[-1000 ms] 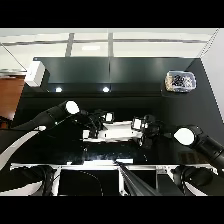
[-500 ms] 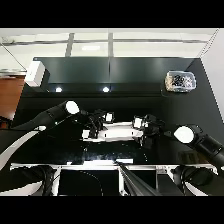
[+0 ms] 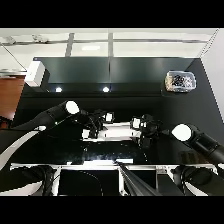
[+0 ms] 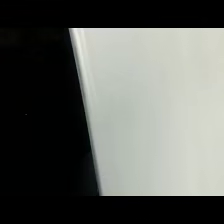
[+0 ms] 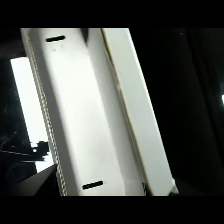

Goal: Fold the box and place the chain.

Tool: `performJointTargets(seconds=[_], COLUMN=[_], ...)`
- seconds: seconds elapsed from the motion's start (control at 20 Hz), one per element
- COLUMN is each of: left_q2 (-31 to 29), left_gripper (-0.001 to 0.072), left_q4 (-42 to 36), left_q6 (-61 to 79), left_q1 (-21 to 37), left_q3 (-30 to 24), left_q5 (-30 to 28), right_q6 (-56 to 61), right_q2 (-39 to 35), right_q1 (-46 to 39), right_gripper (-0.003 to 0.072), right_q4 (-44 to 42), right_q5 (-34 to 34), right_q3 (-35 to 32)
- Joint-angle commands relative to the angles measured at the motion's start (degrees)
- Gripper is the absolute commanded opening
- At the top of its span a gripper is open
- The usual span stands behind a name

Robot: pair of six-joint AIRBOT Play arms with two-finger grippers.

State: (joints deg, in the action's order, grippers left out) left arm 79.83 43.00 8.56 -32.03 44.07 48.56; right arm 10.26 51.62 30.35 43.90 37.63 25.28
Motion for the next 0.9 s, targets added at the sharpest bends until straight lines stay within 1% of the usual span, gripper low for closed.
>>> performJointTargets(seconds=[0.0,0.25,0.4,0.55,0.65,0.75,0.85], left_q2=[0.0,0.0,0.0,0.0,0.0,0.0,0.0], left_gripper=[0.0024,0.0025,0.0024,0.0024,0.0024,0.0023,0.0023], left_q4=[0.0,0.0,0.0,0.0,0.0,0.0,0.0], left_q6=[0.0,0.0,0.0,-0.9,-2.8,-2.8,-2.8], left_q1=[0.0,0.0,0.0,0.0,0.0,0.0,0.0], left_q3=[0.1,0.1,0.1,0.1,0.1,0.1,0.1], left_q5=[-0.1,-0.1,0.1,3.2,4.4,4.6,4.5], right_q6=[-2.6,-6.0,-8.9,-12.5,-13.3,-13.8,-14.8], right_q2=[1.3,4.9,6.9,8.3,8.7,8.7,8.7], right_q1=[0.0,0.0,0.0,-0.1,-1.6,-4.8,-7.5], right_gripper=[0.0639,0.064,0.0639,0.064,0.0639,0.0639,0.0639], right_q4=[-1.9,-2.1,-5.6,-6.8,-6.8,-6.9,-7.1], right_q5=[4.4,5.5,5.2,4.8,4.8,4.8,6.7], right_q3=[0.0,0.0,0.0,0.0,0.0,0.0,0.0])
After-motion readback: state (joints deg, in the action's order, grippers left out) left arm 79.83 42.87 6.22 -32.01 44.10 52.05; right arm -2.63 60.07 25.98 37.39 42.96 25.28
